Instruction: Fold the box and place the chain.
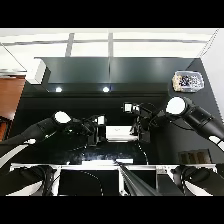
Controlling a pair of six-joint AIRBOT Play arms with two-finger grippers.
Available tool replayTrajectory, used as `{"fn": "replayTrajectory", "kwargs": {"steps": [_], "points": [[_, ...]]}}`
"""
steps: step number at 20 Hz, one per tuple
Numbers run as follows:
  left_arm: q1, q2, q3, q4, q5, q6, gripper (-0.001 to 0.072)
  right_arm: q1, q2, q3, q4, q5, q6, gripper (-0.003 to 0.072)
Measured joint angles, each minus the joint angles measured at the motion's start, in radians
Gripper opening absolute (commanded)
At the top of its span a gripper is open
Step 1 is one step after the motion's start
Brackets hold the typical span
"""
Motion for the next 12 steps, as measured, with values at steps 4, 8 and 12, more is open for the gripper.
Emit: {"fn": "replayTrajectory", "kwargs": {"steps": [4, 8, 12], "points": [[0.000, 0.000, 0.000, 0.000, 0.000, 0.001, 0.0402, 0.000, -0.001, -0.005, 0.002, -0.008, 0.005, 0.0147], [0.000, 0.000, 0.000, 0.000, 0.000, 0.002, 0.0402, 0.001, -0.003, -0.025, 0.004, -0.026, 0.019, 0.0147], [0.000, 0.000, 0.000, 0.000, 0.000, 0.001, 0.0401, 0.001, -0.003, -0.035, 0.008, -0.029, 0.028, 0.0147]]}}
